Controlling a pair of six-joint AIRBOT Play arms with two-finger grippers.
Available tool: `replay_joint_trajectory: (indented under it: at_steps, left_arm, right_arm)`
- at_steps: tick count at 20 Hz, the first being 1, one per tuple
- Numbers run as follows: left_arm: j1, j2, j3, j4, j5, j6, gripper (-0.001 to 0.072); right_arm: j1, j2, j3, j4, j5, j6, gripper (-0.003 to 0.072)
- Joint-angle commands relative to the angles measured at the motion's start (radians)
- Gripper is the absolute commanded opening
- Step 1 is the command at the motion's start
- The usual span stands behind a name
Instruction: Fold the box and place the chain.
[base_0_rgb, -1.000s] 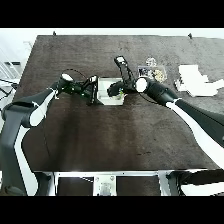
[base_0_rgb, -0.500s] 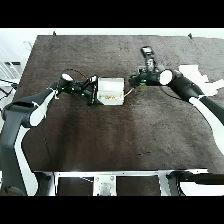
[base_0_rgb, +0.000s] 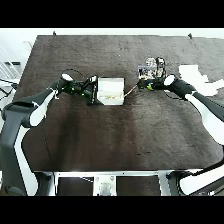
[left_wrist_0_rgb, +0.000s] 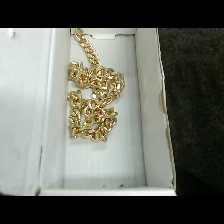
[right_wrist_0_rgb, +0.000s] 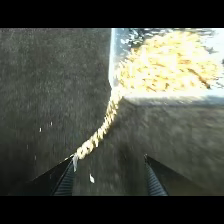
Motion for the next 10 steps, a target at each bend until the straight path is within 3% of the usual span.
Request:
replay_joint_trajectory:
  at_steps: [1,2,3,4,6,10]
  left_arm:
    - [0.000,0.000,0.000,0.000,0.000,0.000,0.0297]
    - [0.000,0.000,0.000,0.000,0.000,0.000,0.0297]
    - [0.000,0.000,0.000,0.000,0.000,0.000,0.0297]
    - [0.000,0.000,0.000,0.000,0.000,0.000,0.0297]
    - [0.000,0.000,0.000,0.000,0.000,0.000,0.0297]
    - [0.000,0.000,0.000,0.000,0.000,0.000,0.0297]
  right_arm:
    - [0.010,-0.111,0.086,0.125,-0.012,-0.048,0.0490]
    - [0.012,-0.140,0.120,0.150,-0.012,-0.068,0.0489]
    - [0.015,-0.161,0.148,0.171,-0.013,-0.082,0.0431]
    - [0.018,-0.179,0.175,0.180,-0.013,-0.089,0.0253]
    - [0.019,-0.179,0.192,0.180,-0.007,-0.088,0.0015]
    - [0.018,-0.051,0.182,0.138,0.164,-0.100,0.0015]
